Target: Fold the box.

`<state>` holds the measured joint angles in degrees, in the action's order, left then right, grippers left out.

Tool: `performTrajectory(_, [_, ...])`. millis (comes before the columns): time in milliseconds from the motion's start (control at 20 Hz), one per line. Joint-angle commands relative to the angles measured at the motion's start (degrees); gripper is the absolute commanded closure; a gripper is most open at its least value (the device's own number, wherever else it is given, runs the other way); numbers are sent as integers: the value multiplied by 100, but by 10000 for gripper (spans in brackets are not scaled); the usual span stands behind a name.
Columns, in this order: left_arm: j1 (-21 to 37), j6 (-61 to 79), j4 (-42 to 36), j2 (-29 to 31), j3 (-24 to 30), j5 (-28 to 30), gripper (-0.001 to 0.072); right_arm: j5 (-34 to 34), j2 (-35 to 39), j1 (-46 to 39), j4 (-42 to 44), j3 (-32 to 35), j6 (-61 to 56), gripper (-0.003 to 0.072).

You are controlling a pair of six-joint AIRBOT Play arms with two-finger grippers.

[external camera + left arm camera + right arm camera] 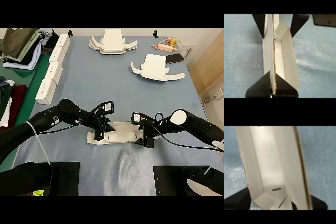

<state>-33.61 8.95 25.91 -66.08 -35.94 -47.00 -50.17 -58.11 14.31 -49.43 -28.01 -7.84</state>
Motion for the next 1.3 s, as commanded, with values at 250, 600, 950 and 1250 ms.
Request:
performTrajectory(250, [0,2,0,0,-7,2,695,-186,-2,-2,258,225,-26,-28])
performTrajectory(600, [0,2,-2,0,-7,0,695,-142,-2,-2,234,190,-28,-23])
performTrajectory(950, [2,2,-2,0,-7,2,695,-144,-4,2,232,190,-26,-22])
performTrajectory(1250, [2,2,-2,0,-7,2,695,-116,-4,9,210,190,-22,-8])
